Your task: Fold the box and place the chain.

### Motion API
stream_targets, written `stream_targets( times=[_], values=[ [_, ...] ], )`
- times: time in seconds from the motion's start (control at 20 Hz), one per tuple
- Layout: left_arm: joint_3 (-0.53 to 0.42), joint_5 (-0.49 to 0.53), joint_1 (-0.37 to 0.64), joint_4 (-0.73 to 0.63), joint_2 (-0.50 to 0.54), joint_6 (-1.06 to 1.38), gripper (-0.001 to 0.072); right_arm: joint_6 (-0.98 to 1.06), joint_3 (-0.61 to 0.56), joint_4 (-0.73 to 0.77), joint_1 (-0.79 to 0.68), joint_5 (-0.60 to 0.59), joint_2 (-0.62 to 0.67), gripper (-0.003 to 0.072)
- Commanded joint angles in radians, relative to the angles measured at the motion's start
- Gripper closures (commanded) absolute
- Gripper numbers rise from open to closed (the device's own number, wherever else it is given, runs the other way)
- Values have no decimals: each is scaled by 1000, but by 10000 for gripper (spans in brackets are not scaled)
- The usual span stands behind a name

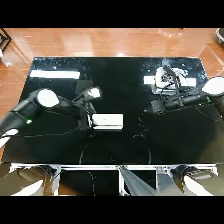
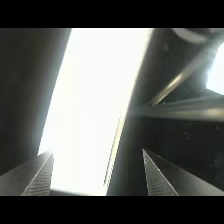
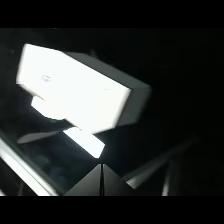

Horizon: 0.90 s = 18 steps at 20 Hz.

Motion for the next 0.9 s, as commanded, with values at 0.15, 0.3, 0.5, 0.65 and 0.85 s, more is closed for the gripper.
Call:
stream_targets(
  times=[0.15,0.3,0.5,0.65,0.85],
  values=[
    [15,166,-140,0,-76,175,70,3,0,-54,-21,-16,9,669],
    [17,166,-121,-17,-77,190,72,3,0,-52,-21,-18,9,669],
    [27,163,-105,-38,-78,191,72,3,0,-52,-21,-26,9,669],
    [27,150,-105,-22,-106,191,72,3,0,-52,-21,-26,9,669],
    [27,158,-92,-11,-132,190,72,3,0,-53,-21,-25,9,669]
  ],
)
